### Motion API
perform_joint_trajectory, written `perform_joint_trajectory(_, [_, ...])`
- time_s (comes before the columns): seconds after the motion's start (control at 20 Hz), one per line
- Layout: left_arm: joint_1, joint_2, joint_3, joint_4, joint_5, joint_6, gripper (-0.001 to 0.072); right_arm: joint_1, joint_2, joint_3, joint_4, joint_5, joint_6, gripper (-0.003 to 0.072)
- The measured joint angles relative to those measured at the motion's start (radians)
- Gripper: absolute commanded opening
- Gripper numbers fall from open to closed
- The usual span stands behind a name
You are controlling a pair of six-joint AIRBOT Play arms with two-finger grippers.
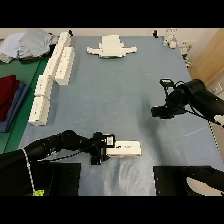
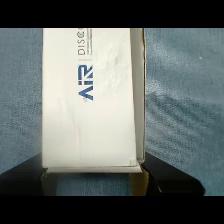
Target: Fold the box.
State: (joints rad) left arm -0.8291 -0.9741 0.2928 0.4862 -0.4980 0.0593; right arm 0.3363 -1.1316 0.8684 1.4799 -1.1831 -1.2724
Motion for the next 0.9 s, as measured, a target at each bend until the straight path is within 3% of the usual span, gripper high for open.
perform_joint_trajectory(0.2, [0.007, 0.013, 0.01, 0.01, -0.009, -0.038, 0.0375, -0.005, -0.009, 0.005, -0.003, -0.013, 0.02, 0.0059])
perform_joint_trajectory(0.4, [0.093, 0.113, 0.023, 0.092, -0.01, -0.212, 0.0375, -0.004, -0.011, 0.006, -0.002, -0.02, 0.028, 0.0059])
perform_joint_trajectory(0.55, [0.245, 0.245, 0.034, 0.301, -0.041, -0.494, 0.0375, -0.005, -0.011, 0.006, -0.003, -0.022, 0.031, 0.0058])
perform_joint_trajectory(0.7, [0.462, 0.362, 0.051, 0.544, -0.122, -0.787, 0.0375, -0.004, -0.011, 0.006, -0.003, -0.022, 0.031, 0.0059])
perform_joint_trajectory(0.9, [0.773, 0.411, 0.063, 0.71, -0.201, -0.986, 0.0375, -0.004, -0.012, 0.006, -0.003, -0.022, 0.032, 0.0059])
